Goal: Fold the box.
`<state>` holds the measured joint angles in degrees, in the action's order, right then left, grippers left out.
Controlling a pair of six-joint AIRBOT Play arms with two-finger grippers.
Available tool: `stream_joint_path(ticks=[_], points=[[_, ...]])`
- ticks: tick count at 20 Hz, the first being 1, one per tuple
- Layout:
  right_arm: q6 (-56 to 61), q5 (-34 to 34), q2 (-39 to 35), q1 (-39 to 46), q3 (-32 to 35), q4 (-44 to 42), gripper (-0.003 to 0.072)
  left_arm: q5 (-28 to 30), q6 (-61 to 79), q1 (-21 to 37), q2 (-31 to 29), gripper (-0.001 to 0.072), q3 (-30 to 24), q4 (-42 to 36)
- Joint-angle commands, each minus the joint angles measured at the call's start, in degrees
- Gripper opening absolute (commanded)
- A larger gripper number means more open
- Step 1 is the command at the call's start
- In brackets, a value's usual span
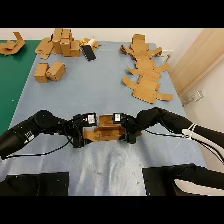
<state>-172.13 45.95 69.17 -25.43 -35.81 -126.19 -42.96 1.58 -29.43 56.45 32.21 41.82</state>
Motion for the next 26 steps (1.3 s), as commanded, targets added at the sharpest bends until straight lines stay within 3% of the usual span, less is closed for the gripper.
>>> stream_joint_path(ticks=[1,5,9,10,11,13,18,19,20,26], points=[[0.02,-0.04,0.04,0.00,-0.07,0.00,0.0511,1.49,0.57,-2.99,0.22,0.0694,-0.24,1.92],[0.02,-0.04,0.04,0.00,-0.07,-0.02,0.0511,6.93,0.28,-4.52,3.04,0.0693,-0.24,1.60],[0.02,-0.04,0.04,0.00,-0.07,0.00,0.0511,7.98,-0.11,-4.52,5.42,0.0691,0.11,-2.14],[0.02,-0.04,0.04,0.00,-0.07,0.00,0.0511,8.00,-0.09,-4.55,5.46,0.0586,0.11,-3.43],[0.02,-0.04,0.04,0.00,-0.07,0.00,0.0510,8.02,-0.07,-4.70,5.46,0.0427,0.11,-3.63],[0.02,-0.04,0.04,0.00,-0.07,-0.02,0.0511,8.09,0.00,-5.49,5.46,0.0346,0.11,-3.45],[0.02,-0.04,0.04,0.00,-0.07,-0.02,0.0511,11.04,0.07,-7.61,5.46,0.0331,0.11,-3.45],[0.02,-0.04,0.04,0.00,-0.07,-0.02,0.0511,11.34,0.13,-7.69,5.46,0.0146,0.11,-3.23],[0.02,-0.04,0.04,0.00,-0.07,-0.02,0.0511,11.56,0.13,-7.69,5.46,0.0090,0.11,-3.13],[0.02,-0.04,0.04,0.00,-0.07,-0.02,0.0511,11.65,0.61,-7.76,5.49,0.0091,0.11,-3.28]])
